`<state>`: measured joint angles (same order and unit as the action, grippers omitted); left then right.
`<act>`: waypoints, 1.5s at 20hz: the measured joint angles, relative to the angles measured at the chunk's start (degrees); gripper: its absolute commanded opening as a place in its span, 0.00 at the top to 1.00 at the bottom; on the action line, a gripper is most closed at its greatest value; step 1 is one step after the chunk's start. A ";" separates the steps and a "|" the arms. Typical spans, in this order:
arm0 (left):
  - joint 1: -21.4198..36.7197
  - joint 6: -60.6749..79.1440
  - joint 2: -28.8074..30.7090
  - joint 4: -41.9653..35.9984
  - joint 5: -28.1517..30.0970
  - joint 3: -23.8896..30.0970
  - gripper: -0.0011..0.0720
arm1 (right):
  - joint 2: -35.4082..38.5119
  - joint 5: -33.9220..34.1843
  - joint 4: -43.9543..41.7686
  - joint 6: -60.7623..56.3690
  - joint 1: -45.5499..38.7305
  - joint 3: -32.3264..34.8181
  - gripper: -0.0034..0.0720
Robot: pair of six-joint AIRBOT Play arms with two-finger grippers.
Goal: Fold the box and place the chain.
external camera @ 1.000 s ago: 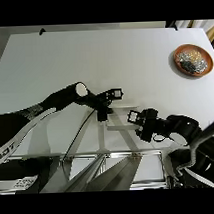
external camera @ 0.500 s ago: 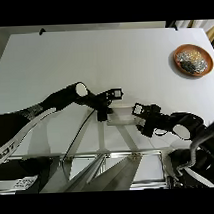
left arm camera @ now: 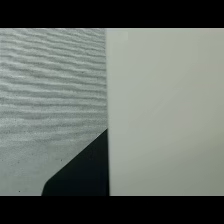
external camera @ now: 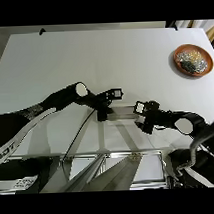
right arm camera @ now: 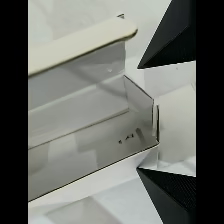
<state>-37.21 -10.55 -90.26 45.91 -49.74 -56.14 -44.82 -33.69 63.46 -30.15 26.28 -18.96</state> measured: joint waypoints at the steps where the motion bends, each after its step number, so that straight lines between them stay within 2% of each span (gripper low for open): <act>1: -0.02 0.02 0.00 0.00 0.00 0.00 0.97 | -0.46 -0.22 -0.68 0.42 -0.98 0.00 0.04; 7: -0.02 0.00 -0.02 -0.02 0.07 0.00 0.97 | -1.66 -0.66 -4.87 6.60 -5.55 -0.02 0.04; 11: -0.02 0.00 -0.02 -0.02 0.09 0.00 0.97 | -1.84 -0.39 -8.22 13.42 -6.25 -0.02 0.04; 21: 0.00 0.00 0.00 -0.04 0.35 -0.04 0.97 | -6.75 -1.09 -12.63 19.82 -6.88 0.00 0.04; 30: 0.00 0.00 0.00 -0.02 0.07 -0.04 0.97 | -7.41 -3.02 -15.89 28.24 -9.35 -0.02 0.03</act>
